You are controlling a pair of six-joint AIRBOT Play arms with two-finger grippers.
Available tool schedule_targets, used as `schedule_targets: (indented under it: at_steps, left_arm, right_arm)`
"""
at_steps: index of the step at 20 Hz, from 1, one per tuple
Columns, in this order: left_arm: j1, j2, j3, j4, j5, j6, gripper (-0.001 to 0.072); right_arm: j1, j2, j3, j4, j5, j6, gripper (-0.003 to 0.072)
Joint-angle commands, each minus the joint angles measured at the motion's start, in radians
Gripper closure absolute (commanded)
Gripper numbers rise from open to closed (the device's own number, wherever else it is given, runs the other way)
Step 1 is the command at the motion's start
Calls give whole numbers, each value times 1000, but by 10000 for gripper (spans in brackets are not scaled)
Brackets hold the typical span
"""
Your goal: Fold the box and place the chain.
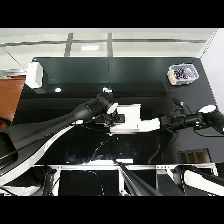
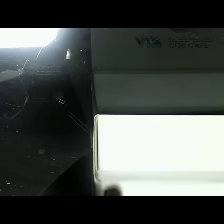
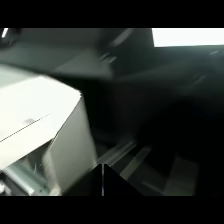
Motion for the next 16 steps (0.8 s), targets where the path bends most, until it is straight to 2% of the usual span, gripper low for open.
schedule_targets:
  at_steps: [1, 3, 7, 11, 12, 13, 16]
  left_arm:
    - [1, 0, 1, 0, -1, 0, 682]
    - [1, 0, 1, 0, -1, 0, 682]
    - [1, 0, 1, 0, -1, 0, 682]
    - [1, 0, 1, 0, 0, 0, 682]
    - [1, 0, 1, 0, 0, 0, 682]
    - [1, 0, 1, 0, 0, 0, 682]
    - [1, 0, 1, 0, 0, 0, 682]
  right_arm:
    - [112, -31, 30, 105, 43, -126, 637]
    - [152, -31, 84, 94, 64, -126, 108]
    - [197, -31, 166, 87, 105, -125, 92]
    - [251, -31, 185, 83, 79, -99, 103]
    - [265, -31, 190, 77, 64, -86, 271]
    - [280, -31, 198, 68, 55, -66, 333]
    - [333, -31, 246, -6, 35, 19, 336]
